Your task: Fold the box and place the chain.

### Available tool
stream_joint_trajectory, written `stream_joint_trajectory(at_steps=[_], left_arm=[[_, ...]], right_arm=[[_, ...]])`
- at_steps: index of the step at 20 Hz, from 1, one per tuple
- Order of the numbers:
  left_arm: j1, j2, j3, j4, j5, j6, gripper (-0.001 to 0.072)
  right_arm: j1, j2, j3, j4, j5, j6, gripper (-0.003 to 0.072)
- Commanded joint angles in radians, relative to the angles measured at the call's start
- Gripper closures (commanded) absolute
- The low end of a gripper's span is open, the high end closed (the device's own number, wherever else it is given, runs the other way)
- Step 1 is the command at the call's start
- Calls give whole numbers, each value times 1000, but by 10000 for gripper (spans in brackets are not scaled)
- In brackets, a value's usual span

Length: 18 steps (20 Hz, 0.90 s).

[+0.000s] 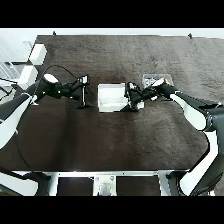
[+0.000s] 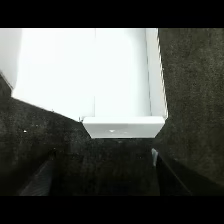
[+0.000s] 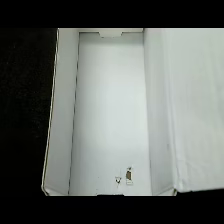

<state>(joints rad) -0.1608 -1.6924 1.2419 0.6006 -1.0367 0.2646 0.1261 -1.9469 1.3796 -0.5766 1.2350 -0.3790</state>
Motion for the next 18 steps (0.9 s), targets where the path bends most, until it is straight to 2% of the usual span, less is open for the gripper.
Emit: stream_joint_trajectory(at_steps=[1,9,18], left_arm=[[0,-45,28,-24,-24,27,-4],[-1,-87,44,-64,-72,44,-5],[-29,-95,53,-48,-42,58,-5]], right_arm=[[1,0,0,0,0,0,119],[1,0,0,0,0,0,119],[1,0,0,0,0,0,119]])
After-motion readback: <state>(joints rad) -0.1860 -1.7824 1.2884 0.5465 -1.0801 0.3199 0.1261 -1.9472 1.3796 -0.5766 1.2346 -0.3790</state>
